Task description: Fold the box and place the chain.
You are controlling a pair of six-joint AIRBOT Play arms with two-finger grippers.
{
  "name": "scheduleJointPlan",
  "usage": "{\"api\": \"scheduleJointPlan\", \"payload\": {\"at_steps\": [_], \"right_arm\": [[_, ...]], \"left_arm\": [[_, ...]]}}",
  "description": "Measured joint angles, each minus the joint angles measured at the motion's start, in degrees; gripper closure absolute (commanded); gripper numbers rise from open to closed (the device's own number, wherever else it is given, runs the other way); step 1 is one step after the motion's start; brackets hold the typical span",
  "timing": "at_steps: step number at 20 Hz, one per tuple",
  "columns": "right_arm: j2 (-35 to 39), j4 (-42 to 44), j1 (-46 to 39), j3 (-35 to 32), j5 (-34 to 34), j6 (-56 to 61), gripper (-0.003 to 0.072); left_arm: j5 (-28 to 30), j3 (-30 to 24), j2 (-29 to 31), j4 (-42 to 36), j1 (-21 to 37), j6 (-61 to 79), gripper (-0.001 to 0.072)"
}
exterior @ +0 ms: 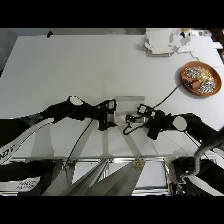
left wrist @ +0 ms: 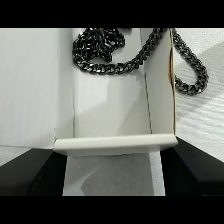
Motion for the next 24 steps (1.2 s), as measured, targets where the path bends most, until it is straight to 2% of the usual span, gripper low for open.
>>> {"api": "scheduleJointPlan", "payload": {"at_steps": [4,10,16,22,24], "right_arm": [[1.7,-3.0,0.1,0.9,2.5,0.7,0.0668],[8.4,-8.9,0.0,9.4,17.5,4.2,0.0668],[9.7,-4.1,0.0,28.0,30.8,8.1,0.0668],[3.8,5.1,0.0,50.2,34.4,10.7,0.0668],[1.4,6.5,0.0,55.5,35.0,11.4,0.0668]], "left_arm": [[0.0,0.0,0.0,0.0,0.0,0.0,0.0501],[0.0,0.0,0.0,0.0,0.0,0.0,0.0501],[0.0,0.0,0.0,0.0,0.0,0.0,0.0501],[0.0,0.0,0.0,0.0,0.0,0.0,0.0501],[0.0,0.0,0.0,0.0,0.0,0.0,0.0501]]}}
